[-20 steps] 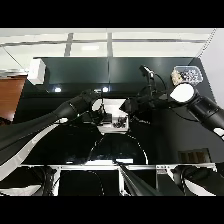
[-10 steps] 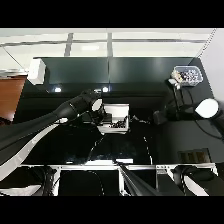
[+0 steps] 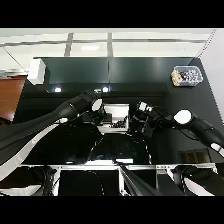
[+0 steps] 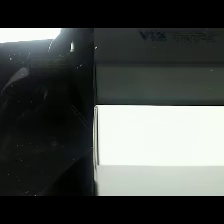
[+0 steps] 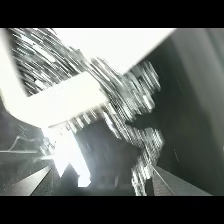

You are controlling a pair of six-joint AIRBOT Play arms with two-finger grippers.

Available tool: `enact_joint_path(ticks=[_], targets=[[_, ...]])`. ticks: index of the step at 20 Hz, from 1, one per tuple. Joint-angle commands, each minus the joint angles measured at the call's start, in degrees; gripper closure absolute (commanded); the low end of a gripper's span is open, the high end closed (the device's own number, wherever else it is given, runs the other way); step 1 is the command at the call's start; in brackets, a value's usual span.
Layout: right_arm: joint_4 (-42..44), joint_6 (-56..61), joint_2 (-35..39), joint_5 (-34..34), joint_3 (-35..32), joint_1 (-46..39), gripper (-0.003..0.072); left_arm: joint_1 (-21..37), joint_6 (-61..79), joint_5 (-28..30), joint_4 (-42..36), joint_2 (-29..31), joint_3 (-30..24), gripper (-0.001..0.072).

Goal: Fold the box and place the chain.

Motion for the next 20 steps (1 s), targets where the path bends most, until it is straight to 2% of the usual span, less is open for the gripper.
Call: enact_joint_path(ticks=[1, 14, 20], targets=[[13.5, -24.2, -4.5, 1.0, 0.0, 0.3, -0.0022, 0.1, 0.0, 0.0, 0.0, 0.0, 0.0, 0.0682], [14.5, -21.9, -8.2, -3.5, 0.4, 2.8, -0.0022, 0.1, 0.0, 0.0, 0.0, 0.0, 0.0, 0.0682], [10.1, -14.6, -8.2, -5.5, 0.4, 3.8, -0.0022, 0.0, 0.0, 0.0, 0.0, 0.0, 0.0, 0.0682]])
